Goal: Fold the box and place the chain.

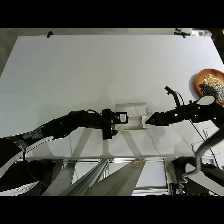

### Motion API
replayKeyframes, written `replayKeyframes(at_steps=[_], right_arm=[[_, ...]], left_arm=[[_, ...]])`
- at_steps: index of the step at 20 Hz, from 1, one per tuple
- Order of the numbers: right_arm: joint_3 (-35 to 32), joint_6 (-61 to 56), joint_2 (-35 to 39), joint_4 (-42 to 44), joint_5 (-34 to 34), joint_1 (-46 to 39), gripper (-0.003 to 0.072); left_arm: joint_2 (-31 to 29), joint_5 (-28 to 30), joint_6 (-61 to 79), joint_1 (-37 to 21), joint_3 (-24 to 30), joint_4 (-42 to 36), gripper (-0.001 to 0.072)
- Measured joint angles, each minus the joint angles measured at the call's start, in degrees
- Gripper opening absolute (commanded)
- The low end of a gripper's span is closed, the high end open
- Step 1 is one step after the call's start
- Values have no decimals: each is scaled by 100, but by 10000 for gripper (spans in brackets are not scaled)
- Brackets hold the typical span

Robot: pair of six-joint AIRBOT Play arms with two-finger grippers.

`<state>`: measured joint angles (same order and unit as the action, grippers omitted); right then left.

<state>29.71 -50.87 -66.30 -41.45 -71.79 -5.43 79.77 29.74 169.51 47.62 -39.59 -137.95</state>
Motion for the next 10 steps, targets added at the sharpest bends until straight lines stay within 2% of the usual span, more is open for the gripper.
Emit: replayKeyframes(at_steps=[6,10], right_arm=[[9,-339,0,39,260,258,498],[83,-675,0,-87,542,778,498]], left_arm=[[0,0,-2,0,0,0,274],[0,0,0,0,0,-2,274]])
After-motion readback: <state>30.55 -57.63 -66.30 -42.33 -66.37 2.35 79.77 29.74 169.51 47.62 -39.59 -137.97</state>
